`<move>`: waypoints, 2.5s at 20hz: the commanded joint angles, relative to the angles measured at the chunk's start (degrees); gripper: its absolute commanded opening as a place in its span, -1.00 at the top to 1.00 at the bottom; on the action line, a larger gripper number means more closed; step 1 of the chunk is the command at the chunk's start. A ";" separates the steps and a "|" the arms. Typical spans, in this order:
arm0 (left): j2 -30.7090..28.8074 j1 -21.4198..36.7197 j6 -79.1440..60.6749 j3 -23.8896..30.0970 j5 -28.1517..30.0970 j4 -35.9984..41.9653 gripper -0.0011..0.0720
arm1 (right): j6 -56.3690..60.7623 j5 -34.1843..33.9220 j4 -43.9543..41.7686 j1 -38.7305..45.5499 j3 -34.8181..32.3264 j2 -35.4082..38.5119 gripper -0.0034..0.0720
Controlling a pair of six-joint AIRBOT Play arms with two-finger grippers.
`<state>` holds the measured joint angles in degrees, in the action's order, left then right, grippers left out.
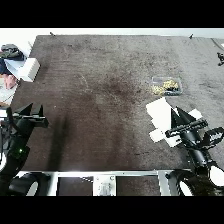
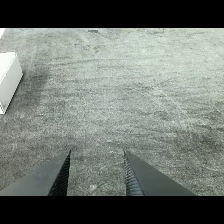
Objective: Fold the box and place the chain.
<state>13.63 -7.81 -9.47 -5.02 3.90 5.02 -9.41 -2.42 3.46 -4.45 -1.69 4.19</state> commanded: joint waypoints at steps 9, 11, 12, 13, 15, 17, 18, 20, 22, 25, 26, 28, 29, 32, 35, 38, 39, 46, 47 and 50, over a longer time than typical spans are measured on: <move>-0.04 0.07 0.00 0.02 0.02 0.00 0.00 | 4.07 -8.26 -2.16 0.00 0.68 -0.02 -0.12; -0.04 0.04 0.00 0.02 0.02 0.00 0.00 | 4.04 -10.21 -0.76 0.00 2.23 -0.04 -0.08; -0.04 0.04 0.00 0.02 0.02 0.00 0.00 | 4.00 -11.54 -0.68 0.00 3.58 -0.09 -0.08; -0.04 0.04 0.00 0.02 0.02 0.00 0.00 | 3.78 -13.16 -0.70 0.00 5.29 -0.74 -0.08; -0.04 0.04 0.00 0.02 0.02 0.00 0.00 | 2.27 -15.96 -0.79 0.02 9.55 -5.18 -0.08; -0.04 0.04 0.00 0.02 0.02 0.00 0.00 | 0.15 -16.94 -1.75 0.76 15.02 -13.27 -0.08; -0.04 0.04 0.00 0.02 0.02 0.00 0.00 | -0.68 -16.90 -2.75 2.01 18.01 -17.97 -0.08; -0.04 0.04 0.00 0.02 0.02 0.00 0.00 | -3.72 -14.12 -6.58 6.10 24.72 -28.79 -0.08; -0.04 0.04 0.00 0.02 0.02 0.00 0.00 | -6.49 -2.56 -11.37 13.14 30.86 -39.34 -0.08; -0.04 0.04 0.00 0.02 0.04 0.00 0.00 | 5.55 23.28 -2.54 26.86 37.27 -51.98 -0.08; -0.04 0.04 0.00 0.02 0.00 0.00 0.00 | 14.60 32.33 7.54 31.76 39.71 -55.23 -0.08; -0.04 0.04 0.00 0.02 0.04 0.00 0.00 | 29.38 46.07 28.00 40.26 46.14 -61.70 -0.08; -0.04 0.04 0.00 0.02 0.02 0.00 0.00 | 33.27 51.19 35.28 43.87 49.46 -64.28 -0.08; -0.04 0.04 0.00 0.02 -0.02 0.00 0.00 | 39.78 63.65 47.95 51.25 59.76 -70.99 -0.08; -0.04 0.04 0.00 0.02 0.00 0.00 0.00 | 43.54 72.50 57.77 53.86 69.20 -78.55 -0.09; -0.04 0.04 0.00 0.02 0.00 0.00 0.00 | 43.58 78.36 64.24 53.88 75.84 -86.27 -0.16; -0.04 0.04 0.00 0.02 0.00 0.00 0.00 | 43.58 80.30 66.20 53.86 77.99 -88.91 -0.39; -0.04 0.04 0.00 0.02 -0.02 0.00 0.00 | 39.85 83.14 70.71 53.79 85.46 -98.79 -0.39; -0.04 0.04 0.00 0.02 0.00 0.00 0.00 | 38.86 83.56 70.42 53.79 85.42 -99.45 -0.38; -0.04 0.04 0.00 0.02 0.00 0.00 0.00 | 38.25 87.19 69.70 53.79 85.44 -102.64 -0.38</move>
<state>13.63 -7.81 -9.47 -5.02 3.88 5.04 30.37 81.32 72.95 49.28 83.11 -95.55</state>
